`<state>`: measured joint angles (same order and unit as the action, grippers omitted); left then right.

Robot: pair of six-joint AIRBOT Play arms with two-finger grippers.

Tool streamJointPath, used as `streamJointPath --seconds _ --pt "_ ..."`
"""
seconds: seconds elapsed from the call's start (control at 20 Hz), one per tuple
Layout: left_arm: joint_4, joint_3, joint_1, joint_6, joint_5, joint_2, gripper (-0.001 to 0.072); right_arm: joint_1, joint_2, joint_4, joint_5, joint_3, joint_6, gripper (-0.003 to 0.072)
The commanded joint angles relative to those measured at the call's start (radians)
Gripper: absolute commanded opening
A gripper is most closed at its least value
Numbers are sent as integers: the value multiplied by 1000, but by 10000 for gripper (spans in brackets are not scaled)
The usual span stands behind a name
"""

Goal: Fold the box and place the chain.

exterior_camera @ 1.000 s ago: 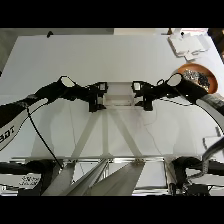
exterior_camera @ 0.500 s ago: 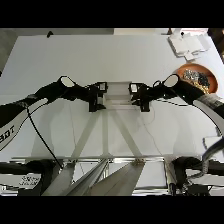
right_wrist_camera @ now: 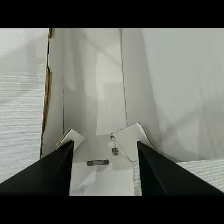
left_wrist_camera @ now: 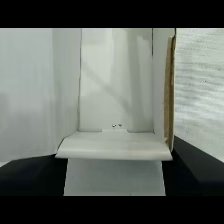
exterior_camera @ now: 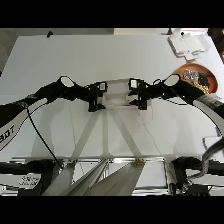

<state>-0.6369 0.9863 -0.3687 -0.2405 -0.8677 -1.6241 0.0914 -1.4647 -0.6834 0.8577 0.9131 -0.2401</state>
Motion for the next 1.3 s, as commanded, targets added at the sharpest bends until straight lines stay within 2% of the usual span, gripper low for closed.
streamJointPath --seconds 0.0,0.05,0.25,0.45,0.55,0.65,0.8,0.95,1.25 --pt "0 1 -1 -1 0 1 373 0 2 -16 3 0 7 83" --pt "0 1 -1 -1 -1 1 373 0 5 -27 3 0 7 9" --pt "0 1 -1 -1 0 1 373 -1 51 -138 55 0 57 9" --pt "0 1 -1 -1 0 1 373 -81 157 -143 130 0 203 9" --pt "0 1 -1 -1 -1 1 373 -163 208 -143 126 0 307 9" --pt "0 1 -1 -1 0 1 373 -248 228 -146 127 0 502 10" --pt "0 1 -1 -1 0 1 373 -351 227 -256 119 0 909 9" --pt "0 1 -1 -1 0 1 373 -386 210 -369 140 -1 1160 5" --pt "0 1 -1 -1 -1 1 373 -390 100 -327 214 -8 1237 3"
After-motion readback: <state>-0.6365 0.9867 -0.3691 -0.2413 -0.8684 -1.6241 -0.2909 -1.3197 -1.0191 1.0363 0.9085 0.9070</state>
